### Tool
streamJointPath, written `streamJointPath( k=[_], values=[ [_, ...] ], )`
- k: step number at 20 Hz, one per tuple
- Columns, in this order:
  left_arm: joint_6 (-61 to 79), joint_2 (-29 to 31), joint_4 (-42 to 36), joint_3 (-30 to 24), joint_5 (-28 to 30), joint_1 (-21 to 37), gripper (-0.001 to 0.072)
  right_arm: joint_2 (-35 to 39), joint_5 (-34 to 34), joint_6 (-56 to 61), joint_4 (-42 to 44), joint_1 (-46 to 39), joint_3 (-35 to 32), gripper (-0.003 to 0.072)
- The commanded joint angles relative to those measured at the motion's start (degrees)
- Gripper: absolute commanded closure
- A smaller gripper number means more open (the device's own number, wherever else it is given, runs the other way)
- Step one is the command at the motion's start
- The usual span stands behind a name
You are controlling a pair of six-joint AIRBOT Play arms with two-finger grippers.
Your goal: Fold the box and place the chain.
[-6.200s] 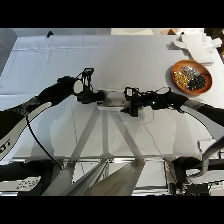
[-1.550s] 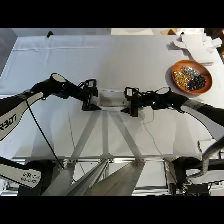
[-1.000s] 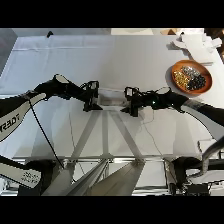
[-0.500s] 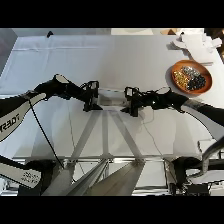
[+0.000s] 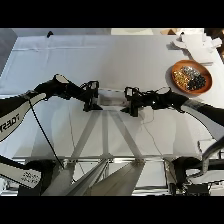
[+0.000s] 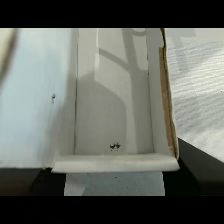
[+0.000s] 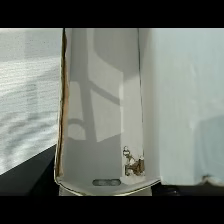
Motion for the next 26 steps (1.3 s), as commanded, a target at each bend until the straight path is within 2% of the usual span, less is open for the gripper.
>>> streamJointPath(
  k=[1,2,6,10,16,21,23,24,25,26],
  values=[
    [0.0,0.0,0.0,0.0,0.0,0.0,0.0499,0.0,0.0,0.0,0.0,0.0,0.0,0.0109],
    [0.0,0.0,0.0,0.0,0.0,0.0,0.0499,0.1,-0.3,0.0,0.0,0.0,0.0,-0.0021],
    [0.0,0.0,0.0,0.0,0.0,0.0,0.0499,1.2,-0.3,0.0,-1.0,0.0,0.0,-0.0018],
    [0.0,0.0,0.0,0.0,0.0,0.0,0.0499,5.4,-0.3,2.0,-8.3,0.0,0.0,-0.0009],
    [0.0,0.0,0.0,0.0,0.0,0.0,0.0499,12.7,-0.4,16.9,-26.3,0.0,0.0,-0.0007],
    [0.0,0.0,0.0,0.0,0.0,0.0,0.0499,19.2,-0.3,30.4,-36.6,0.0,0.0,0.0014],
    [0.0,0.0,0.0,0.0,0.0,0.0,0.0499,22.4,1.0,34.3,-37.2,0.0,0.0,0.0097],
    [0.0,0.0,0.0,0.0,0.0,0.0,0.0499,24.2,2.2,36.1,-36.6,0.0,0.0,0.0206],
    [0.0,0.0,0.0,0.0,0.0,0.0,0.0499,25.6,3.9,37.8,-34.9,0.0,0.0,0.0356],
    [0.0,0.0,0.0,0.0,0.0,0.0,0.0499,26.8,6.5,39.2,-32.3,0.0,0.0,0.0560]
  ],
)
